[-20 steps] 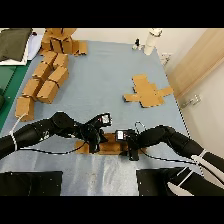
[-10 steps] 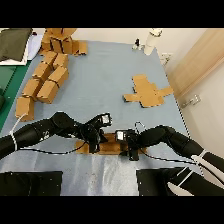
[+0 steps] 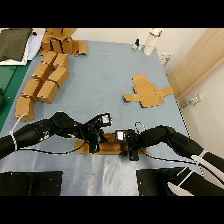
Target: Fold the box.
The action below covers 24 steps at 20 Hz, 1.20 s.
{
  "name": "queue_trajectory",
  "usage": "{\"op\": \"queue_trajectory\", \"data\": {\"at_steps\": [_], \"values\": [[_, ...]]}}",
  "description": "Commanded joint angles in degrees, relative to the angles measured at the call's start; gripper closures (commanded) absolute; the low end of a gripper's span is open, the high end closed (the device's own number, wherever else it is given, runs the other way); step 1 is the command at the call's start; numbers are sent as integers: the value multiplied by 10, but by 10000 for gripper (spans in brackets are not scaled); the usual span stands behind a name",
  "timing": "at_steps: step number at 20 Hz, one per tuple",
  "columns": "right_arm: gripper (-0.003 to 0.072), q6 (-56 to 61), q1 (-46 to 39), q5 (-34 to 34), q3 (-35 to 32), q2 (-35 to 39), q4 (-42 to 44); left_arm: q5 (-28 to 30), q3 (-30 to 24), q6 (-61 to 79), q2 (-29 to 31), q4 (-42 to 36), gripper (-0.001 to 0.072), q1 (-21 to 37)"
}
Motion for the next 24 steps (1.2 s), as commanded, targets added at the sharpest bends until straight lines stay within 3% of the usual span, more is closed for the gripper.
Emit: {"op": "queue_trajectory", "data": {"at_steps": [1, 4, 20, 21, 22, 24], "values": [[128, 0, 0, 0, 0, 0, 0, 0, 0, 0, 0, 0, 697, 0], [127, 0, 0, 0, 0, 0, 0, 22, 0, 0, 0, 0, 696, 0], [127, 0, 0, 0, 0, 0, 0, 20, 0, -2, 0, -4, 694, 0], [127, 0, 0, 0, 0, 0, 0, 21, 0, -2, 1, -4, 538, 0], [127, 0, 0, 0, 0, 0, 0, 24, 1, -3, 1, -4, 329, 0], [127, 0, 0, 0, 0, 0, 0, 33, 2, -11, 3, -4, 317, 1]]}}
